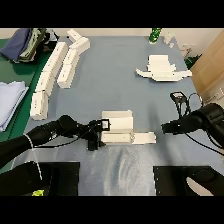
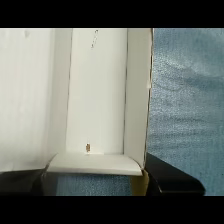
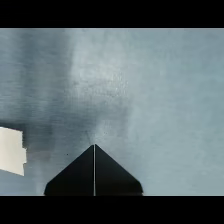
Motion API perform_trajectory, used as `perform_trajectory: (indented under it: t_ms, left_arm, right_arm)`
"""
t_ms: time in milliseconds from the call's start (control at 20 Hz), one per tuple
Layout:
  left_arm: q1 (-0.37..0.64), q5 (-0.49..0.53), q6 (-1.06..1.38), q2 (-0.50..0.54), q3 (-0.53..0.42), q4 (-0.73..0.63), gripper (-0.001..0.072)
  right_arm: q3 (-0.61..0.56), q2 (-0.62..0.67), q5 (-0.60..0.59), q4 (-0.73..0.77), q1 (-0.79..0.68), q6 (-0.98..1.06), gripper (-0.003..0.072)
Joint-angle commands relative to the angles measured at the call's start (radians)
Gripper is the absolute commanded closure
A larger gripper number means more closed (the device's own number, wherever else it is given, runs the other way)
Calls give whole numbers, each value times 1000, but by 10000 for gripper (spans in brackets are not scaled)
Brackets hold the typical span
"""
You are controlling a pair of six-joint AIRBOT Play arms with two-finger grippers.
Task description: Fold the box.
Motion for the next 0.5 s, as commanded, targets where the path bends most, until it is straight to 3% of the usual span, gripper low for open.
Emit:
perform_trajectory:
  t_ms: [0, 100, 200, 450]
  left_arm:
    - [0, 1, 0, 0, 0, 1, 262]
    - [0, 1, 0, 0, 0, 1, 262]
    - [0, 1, 0, 0, 0, 1, 262]
    - [0, 1, 0, 0, 0, 1, 262]
  right_arm:
    - [-35, -115, 8, 357, -193, -165, 684]
    - [-45, -193, 29, 489, -229, -323, 685]
    - [-43, -250, 31, 526, -238, -411, 685]
    - [-43, -265, 5, 719, -243, -563, 684]
